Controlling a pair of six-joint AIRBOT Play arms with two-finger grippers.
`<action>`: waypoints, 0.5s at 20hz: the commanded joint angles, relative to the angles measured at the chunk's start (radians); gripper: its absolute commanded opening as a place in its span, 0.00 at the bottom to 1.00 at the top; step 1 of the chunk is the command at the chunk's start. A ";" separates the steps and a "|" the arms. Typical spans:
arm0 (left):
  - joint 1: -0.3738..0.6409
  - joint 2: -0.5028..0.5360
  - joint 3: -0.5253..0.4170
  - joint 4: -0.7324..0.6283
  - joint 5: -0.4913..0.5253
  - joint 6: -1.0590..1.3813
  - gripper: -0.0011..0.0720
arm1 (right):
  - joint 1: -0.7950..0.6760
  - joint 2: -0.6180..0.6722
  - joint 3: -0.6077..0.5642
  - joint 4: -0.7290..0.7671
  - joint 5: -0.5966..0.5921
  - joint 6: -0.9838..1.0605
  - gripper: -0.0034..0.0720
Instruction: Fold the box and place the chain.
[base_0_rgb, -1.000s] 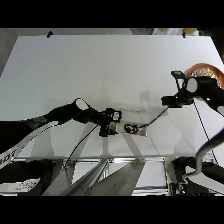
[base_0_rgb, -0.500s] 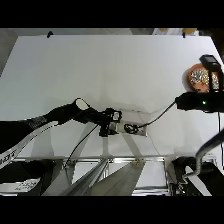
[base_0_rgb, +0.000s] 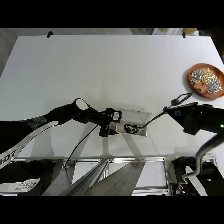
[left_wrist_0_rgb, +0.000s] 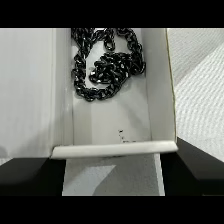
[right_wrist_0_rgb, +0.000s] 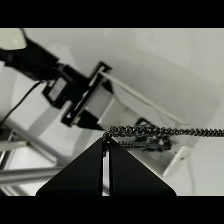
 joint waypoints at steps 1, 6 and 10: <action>0.000 0.000 0.000 0.000 0.000 0.000 0.36 | 0.016 0.010 0.000 0.064 0.033 -0.019 0.07; 0.000 0.000 0.000 0.000 0.000 0.000 0.36 | 0.296 -0.027 -0.024 0.005 -0.143 0.068 0.07; 0.000 0.000 0.000 0.000 0.000 0.000 0.36 | 0.583 -0.167 -0.051 -0.329 -0.255 0.263 0.07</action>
